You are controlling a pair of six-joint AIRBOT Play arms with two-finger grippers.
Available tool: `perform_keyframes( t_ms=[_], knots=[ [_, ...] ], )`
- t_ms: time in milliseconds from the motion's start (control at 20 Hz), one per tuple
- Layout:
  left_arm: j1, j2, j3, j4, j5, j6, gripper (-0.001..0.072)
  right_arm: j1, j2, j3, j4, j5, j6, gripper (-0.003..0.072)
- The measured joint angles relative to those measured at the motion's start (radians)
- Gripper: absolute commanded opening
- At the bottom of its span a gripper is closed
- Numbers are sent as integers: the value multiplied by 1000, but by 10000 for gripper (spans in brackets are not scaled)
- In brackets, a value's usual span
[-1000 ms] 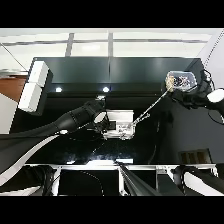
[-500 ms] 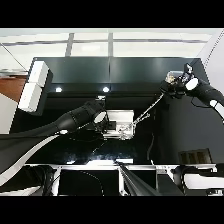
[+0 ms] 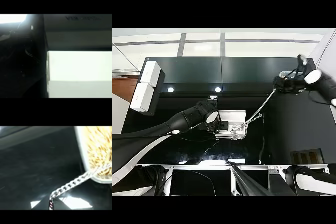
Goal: Fold the box and place the chain.
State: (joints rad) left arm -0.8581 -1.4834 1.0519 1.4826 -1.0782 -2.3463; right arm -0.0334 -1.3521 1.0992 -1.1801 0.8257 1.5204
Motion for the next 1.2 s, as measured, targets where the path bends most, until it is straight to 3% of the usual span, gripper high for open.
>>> perform_keyframes(
  t_ms=[300,600,850,1200],
  knots=[
    [0,0,0,2,0,0,31,-9,293,226,127,419,-176,39],
    [0,0,0,5,-3,0,30,22,431,321,376,638,-224,39],
    [0,0,0,19,-4,-6,30,126,453,264,433,728,-231,39],
    [0,0,0,27,-5,-13,30,245,455,196,531,675,-235,39]
  ],
)
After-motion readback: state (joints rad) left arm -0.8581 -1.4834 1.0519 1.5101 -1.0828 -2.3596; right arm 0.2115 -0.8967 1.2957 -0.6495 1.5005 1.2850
